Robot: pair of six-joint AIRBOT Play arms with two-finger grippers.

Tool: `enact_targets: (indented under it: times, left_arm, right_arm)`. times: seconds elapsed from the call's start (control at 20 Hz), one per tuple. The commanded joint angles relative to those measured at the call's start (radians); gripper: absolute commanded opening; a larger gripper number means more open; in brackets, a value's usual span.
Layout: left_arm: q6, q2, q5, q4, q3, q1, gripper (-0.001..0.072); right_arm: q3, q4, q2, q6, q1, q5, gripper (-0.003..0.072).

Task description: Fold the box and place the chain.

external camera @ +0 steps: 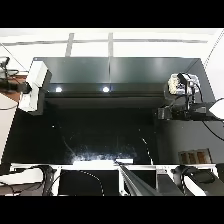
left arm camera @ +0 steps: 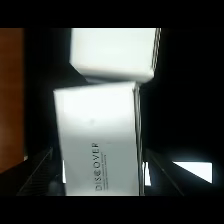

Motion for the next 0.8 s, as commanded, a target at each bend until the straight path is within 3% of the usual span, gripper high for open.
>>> enact_targets:
  times: [0.0, 0.1, 0.15, 0.2, 0.25, 0.35, 0.4, 0.6, 0.7, 0.75]
  left_arm:
    - [-0.145, 0.113, -0.181, 0.071, 0.112, -0.008, 0.0714]
    - [-0.246, 0.202, -0.283, -0.036, 0.157, -0.023, 0.0686]
    - [-0.279, 0.245, -0.325, -0.134, 0.165, -0.036, 0.0481]
    - [-0.283, 0.283, -0.371, -0.227, 0.165, -0.056, 0.0147]
    - [-0.276, 0.319, -0.417, -0.309, 0.159, -0.089, 0.0029]
    - [-0.28, 0.399, -0.45, -0.333, 0.12, -0.212, 0.0028]
    - [-0.281, 0.452, -0.42, -0.299, 0.071, -0.294, 0.0028]
    - [-0.478, 0.705, -0.128, -0.04, -0.33, -0.644, 0.0029]
    - [-0.521, 0.781, -0.038, 0.032, -0.511, -0.742, 0.0029]
    - [-0.525, 0.798, -0.044, 0.034, -0.547, -0.761, 0.0029]
  right_arm:
    - [0.009, -0.006, 0.001, -0.001, 0.0, 0.011, 0.0032]
    - [0.053, -0.053, 0.001, -0.011, 0.0, 0.004, 0.0032]
    - [0.097, -0.1, 0.001, -0.011, -0.001, 0.006, 0.0032]
    - [0.158, -0.151, 0.001, -0.011, -0.001, 0.015, 0.0032]
    - [0.218, -0.196, 0.001, -0.01, -0.001, 0.039, 0.0032]
    - [0.296, -0.293, 0.021, 0.013, -0.001, 0.054, 0.0033]
    - [0.286, -0.332, 0.044, 0.046, -0.006, 0.021, 0.0033]
    - [0.042, -0.372, 0.104, 0.195, -0.062, -0.178, 0.0032]
    - [-0.079, -0.371, 0.104, 0.213, -0.063, -0.303, 0.0032]
    - [-0.1, -0.364, 0.104, 0.213, -0.063, -0.315, 0.0031]
